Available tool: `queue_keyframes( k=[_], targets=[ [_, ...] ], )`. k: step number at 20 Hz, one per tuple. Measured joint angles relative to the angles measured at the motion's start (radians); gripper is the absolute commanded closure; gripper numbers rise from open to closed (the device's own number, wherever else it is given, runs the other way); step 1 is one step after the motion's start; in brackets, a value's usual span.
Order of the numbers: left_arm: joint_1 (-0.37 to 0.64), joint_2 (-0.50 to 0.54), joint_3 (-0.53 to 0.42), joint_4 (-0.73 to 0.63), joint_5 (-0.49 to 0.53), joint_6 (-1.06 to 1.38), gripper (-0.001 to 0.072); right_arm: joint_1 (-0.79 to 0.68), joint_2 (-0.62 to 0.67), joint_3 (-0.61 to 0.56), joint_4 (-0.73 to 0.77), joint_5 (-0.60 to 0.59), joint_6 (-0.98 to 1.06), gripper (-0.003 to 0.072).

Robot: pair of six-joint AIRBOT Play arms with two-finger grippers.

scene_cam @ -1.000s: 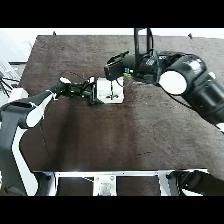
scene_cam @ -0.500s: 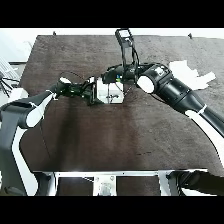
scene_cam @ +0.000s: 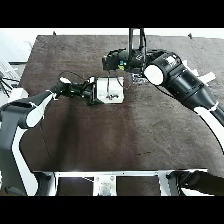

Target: Fold the box and place the chain.

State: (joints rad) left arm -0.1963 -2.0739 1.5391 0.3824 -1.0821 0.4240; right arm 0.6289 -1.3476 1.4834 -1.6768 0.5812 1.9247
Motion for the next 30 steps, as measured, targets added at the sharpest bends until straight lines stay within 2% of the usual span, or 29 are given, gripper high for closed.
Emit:
queue_keyframes(
  k=[12, 19, 27, 28, 30],
  targets=[
    [0.000, 0.000, 0.000, 0.000, 0.000, 0.000, 0.0360, -0.026, 0.002, -0.005, -0.011, -0.022, 0.006, 0.0683],
    [0.000, 0.000, 0.000, 0.000, 0.000, 0.000, 0.0360, -0.010, -0.011, -0.112, 0.010, -0.018, 0.066, 0.0683],
    [0.000, 0.000, 0.000, 0.000, 0.000, 0.000, 0.0360, -0.008, -0.205, -0.245, 0.042, -0.167, 0.157, 0.0680],
    [0.000, 0.000, 0.000, 0.000, 0.000, 0.000, 0.0360, -0.008, -0.229, -0.251, 0.048, -0.178, 0.160, 0.0620],
    [0.000, 0.000, 0.000, 0.000, 0.000, 0.000, 0.0360, -0.008, -0.251, -0.257, 0.057, -0.191, 0.164, 0.0313]
  ],
)
